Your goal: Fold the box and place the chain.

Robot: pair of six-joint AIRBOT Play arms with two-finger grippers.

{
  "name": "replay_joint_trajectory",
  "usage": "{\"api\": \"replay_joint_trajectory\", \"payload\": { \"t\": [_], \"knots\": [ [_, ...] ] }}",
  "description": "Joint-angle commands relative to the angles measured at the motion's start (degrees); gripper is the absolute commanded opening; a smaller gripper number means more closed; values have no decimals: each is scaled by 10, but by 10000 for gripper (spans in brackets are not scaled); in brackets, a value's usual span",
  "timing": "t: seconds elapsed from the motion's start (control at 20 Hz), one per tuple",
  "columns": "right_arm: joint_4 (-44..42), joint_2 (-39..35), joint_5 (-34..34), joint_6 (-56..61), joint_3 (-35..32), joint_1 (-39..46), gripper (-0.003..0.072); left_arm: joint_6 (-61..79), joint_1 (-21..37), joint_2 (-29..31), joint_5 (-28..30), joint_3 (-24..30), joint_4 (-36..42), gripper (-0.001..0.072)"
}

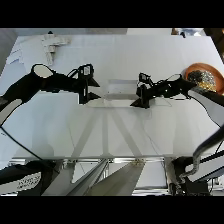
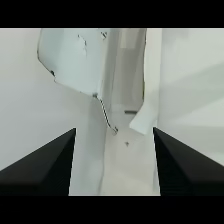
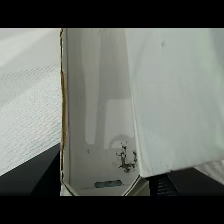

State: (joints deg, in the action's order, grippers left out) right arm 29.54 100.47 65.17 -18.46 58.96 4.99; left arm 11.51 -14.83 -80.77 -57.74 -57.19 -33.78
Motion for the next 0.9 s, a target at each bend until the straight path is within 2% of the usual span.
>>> {"api": "replay_joint_trajectory", "payload": {
  "t": [0.0, 0.1, 0.15, 0.2, 0.4, 0.65, 0.85],
  "knots": [
    [0, 0, 0, 0, 0, 0, 438, 140, 16, -55, -13, 3, 73, 539],
    [0, 0, 0, 0, 0, 0, 438, 140, 11, -86, -17, 3, 68, 542],
    [0, 0, 0, 0, 0, 0, 438, 140, 9, -96, -17, 3, 63, 588],
    [0, 0, 0, 0, 0, 0, 438, 139, 8, -104, -17, 3, 56, 598],
    [0, 0, 0, 0, 0, 0, 438, 127, 7, -113, -17, 3, 22, 598],
    [0, 0, 0, 0, 0, 0, 438, 125, -6, -119, -14, 3, 24, 597],
    [0, 0, 0, 0, 0, 0, 438, 125, -19, -136, 25, 3, 45, 596]
  ]
}}
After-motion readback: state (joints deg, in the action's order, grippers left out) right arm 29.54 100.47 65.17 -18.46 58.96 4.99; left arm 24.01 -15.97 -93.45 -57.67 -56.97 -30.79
